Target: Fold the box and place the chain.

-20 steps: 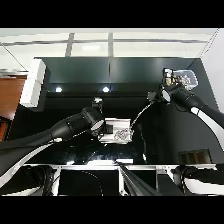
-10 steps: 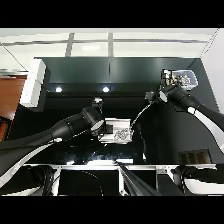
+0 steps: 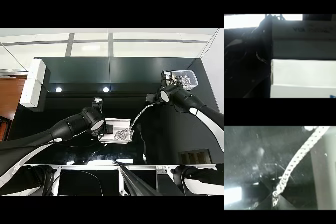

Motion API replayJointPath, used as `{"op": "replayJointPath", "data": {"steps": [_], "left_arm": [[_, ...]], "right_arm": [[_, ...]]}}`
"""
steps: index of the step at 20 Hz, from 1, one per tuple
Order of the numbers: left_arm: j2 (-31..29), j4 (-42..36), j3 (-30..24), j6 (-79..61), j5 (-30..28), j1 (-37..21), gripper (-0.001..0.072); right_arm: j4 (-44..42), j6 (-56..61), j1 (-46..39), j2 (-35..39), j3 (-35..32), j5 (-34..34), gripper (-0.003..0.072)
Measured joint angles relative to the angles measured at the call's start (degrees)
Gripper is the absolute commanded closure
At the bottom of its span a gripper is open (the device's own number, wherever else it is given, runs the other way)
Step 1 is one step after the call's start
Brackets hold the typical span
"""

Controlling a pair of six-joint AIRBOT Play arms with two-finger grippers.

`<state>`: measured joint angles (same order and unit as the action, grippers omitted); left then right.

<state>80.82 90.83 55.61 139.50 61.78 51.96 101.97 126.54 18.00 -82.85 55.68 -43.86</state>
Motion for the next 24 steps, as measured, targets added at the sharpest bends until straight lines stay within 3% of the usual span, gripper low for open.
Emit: {"op": "replayJointPath", "data": {"steps": [6,12,17,24], "left_arm": [[0.0,0.0,0.0,-0.02,0.02,0.0,0.0681],[0.0,-0.02,0.0,-0.02,0.02,0.0,0.0681],[0.0,-0.02,0.0,0.0,0.02,0.0,0.0681],[0.0,0.0,0.0,-0.02,0.0,0.0,0.0682]], "right_arm": [[-5.01,-13.49,0.0,15.1,0.04,-5.99,0.0677],[-21.42,-28.61,0.0,33.46,0.04,-19.54,0.0676],[-40.46,-37.4,0.07,38.21,0.04,-26.69,0.0675],[-57.07,-42.69,3.65,38.38,0.04,-24.79,0.0675]]}}
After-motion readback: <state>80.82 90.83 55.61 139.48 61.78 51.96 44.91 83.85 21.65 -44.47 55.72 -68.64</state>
